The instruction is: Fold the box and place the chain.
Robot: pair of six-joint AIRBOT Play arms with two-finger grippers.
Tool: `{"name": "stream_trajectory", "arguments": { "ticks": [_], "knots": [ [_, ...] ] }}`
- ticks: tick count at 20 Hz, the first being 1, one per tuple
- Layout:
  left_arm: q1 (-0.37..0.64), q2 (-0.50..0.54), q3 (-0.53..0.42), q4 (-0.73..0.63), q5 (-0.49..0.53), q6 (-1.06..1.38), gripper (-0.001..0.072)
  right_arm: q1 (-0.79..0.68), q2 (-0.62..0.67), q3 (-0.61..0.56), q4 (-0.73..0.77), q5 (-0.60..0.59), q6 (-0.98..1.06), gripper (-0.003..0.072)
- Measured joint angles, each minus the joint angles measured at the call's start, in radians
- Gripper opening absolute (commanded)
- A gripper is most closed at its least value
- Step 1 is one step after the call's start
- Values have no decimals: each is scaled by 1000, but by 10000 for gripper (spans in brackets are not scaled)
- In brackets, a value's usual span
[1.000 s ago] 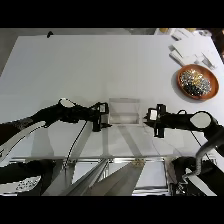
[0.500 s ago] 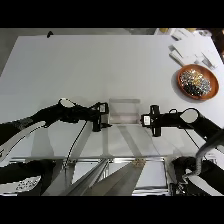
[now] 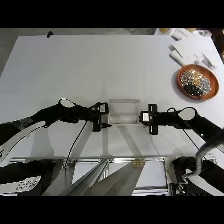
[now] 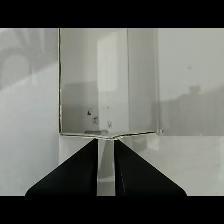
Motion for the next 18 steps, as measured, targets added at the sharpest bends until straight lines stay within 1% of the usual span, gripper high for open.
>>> {"name": "stream_trajectory", "arguments": {
  "ticks": [3,4,5,6,8,9,11,13,15,16,17,18],
  "knots": [
    [0,0,0,0,0,0,150,0,-18,0,50,9,-14,101],
    [0,0,0,0,0,0,150,0,-28,0,70,15,-24,113],
    [0,0,0,0,0,0,150,0,-38,0,93,21,-35,144],
    [0,0,0,0,0,0,150,0,-45,0,114,23,-48,205],
    [0,0,0,1,-1,0,150,0,-54,0,163,25,-78,243],
    [0,0,0,1,-1,0,150,0,-58,0,184,25,-87,290],
    [0,0,0,1,0,0,150,0,-68,0,214,25,-103,420],
    [0,0,0,0,0,0,150,0,-79,0,231,25,-110,443],
    [0,0,0,0,0,0,150,0,-87,0,240,23,-114,445],
    [0,0,0,0,0,0,150,0,-90,0,245,23,-116,432],
    [0,0,0,0,0,0,150,0,-91,0,246,23,-116,333],
    [0,0,0,0,0,0,150,0,-90,0,246,20,-112,192]
  ]
}}
